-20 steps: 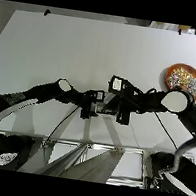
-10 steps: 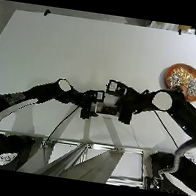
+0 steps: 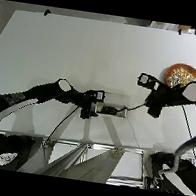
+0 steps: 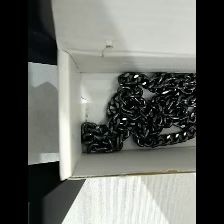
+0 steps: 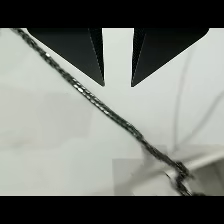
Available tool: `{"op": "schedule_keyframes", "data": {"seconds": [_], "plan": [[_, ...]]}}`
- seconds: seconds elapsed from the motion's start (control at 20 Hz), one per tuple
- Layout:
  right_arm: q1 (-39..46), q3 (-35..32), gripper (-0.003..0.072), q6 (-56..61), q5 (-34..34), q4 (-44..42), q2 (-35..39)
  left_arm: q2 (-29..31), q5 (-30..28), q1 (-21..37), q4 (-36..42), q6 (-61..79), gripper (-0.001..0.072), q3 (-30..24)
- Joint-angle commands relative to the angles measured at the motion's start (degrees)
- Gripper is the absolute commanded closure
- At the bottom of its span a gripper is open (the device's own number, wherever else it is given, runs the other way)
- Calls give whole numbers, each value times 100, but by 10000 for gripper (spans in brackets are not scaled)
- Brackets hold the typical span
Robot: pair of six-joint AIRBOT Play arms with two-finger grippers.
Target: Fold the box and place the chain.
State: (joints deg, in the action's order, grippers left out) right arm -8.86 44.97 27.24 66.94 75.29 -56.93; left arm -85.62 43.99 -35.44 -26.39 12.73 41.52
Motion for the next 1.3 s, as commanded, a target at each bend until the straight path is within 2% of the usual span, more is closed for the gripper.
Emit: {"op": "schedule_keyframes", "data": {"seconds": [0.0, 0.1, 0.35, 0.55, 0.65, 0.8, 1.0, 1.1, 1.2, 1.25], "plan": [[494, -35, 503, -903, -199, 109, -341, 0, 0, 0, 0, 0, 348, -2], [461, -35, 497, -1104, -345, 83, -680, 0, -2, 0, 0, 0, 348, -2], [452, -35, 369, -1233, -699, 79, -1384, 0, -2, 0, 0, 0, 348, -2], [452, -35, 374, -1235, -859, 85, -1720, 0, -2, 0, 0, 0, 348, -2], [452, -35, 417, -1235, -953, 81, -1805, 0, -2, 0, 0, 0, 348, 0], [452, -35, 426, -1261, -960, 79, -1873, 0, 0, 0, 0, 0, 348, -2], [452, -35, 475, -1257, -955, -31, -2059, 0, 0, 0, 0, 0, 348, -2], [437, -35, 538, -1255, -927, -118, -2120, 0, 0, 0, 0, 0, 348, -2], [352, -35, 660, -1257, -763, -50, -2129, 0, -2, 0, 0, 0, 348, -2], [304, -35, 667, -1255, -728, -22, -2129, 0, -2, 0, 0, 0, 348, -2]]}}
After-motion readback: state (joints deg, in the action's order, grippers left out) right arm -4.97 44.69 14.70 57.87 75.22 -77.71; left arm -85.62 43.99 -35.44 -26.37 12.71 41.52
